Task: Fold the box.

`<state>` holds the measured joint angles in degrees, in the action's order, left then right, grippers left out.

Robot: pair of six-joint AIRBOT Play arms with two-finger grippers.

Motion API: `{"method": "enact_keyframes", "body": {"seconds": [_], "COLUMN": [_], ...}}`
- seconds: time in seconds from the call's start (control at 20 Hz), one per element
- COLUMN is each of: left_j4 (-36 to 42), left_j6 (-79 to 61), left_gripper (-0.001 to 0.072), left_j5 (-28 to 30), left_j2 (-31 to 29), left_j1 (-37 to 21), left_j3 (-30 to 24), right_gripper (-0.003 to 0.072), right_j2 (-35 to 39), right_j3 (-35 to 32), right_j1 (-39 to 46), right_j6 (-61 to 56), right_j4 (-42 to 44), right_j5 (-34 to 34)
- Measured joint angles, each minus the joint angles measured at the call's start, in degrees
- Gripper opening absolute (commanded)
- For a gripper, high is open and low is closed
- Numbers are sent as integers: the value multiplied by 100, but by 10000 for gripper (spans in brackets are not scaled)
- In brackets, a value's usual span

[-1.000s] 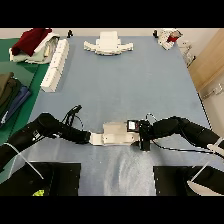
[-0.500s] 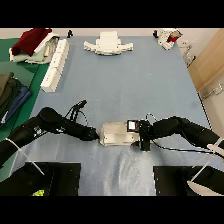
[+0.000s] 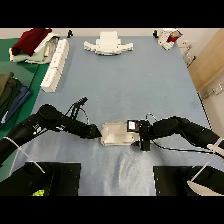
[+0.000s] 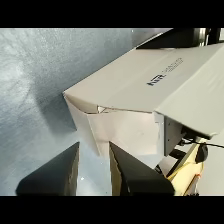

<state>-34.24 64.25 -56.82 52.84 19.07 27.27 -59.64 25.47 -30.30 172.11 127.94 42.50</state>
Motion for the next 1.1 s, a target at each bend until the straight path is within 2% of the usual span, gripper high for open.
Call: {"method": "enact_keyframes", "body": {"seconds": [0.15, 0.25, 0.6, 0.75, 0.9, 1.1], "left_j4": [-2, -295, -2264, -3119, -3930, -4518], "left_j6": [66, 483, 3285, 4555, 5663, 6566], "left_gripper": [361, 361, 360, 360, 359, 358], "left_j5": [114, 293, 896, 872, 581, 236], "left_j2": [4, 4, 127, 448, 918, 1486], "left_j1": [192, 496, 2024, 2645, 3161, 3547], "left_j3": [26, 96, 721, 1102, 1563, 2094], "right_gripper": [446, 446, 446, 445, 446, 446], "right_j2": [0, 0, 0, 0, 0, 0], "right_j3": [0, 0, 0, 0, 0, 0], "right_j1": [0, 0, 0, 0, 0, 0], "right_j6": [0, 0, 0, 0, 0, -2], "right_j4": [0, 0, -2, -2, -2, 0], "right_j5": [0, 0, 0, 0, 0, 0]}}
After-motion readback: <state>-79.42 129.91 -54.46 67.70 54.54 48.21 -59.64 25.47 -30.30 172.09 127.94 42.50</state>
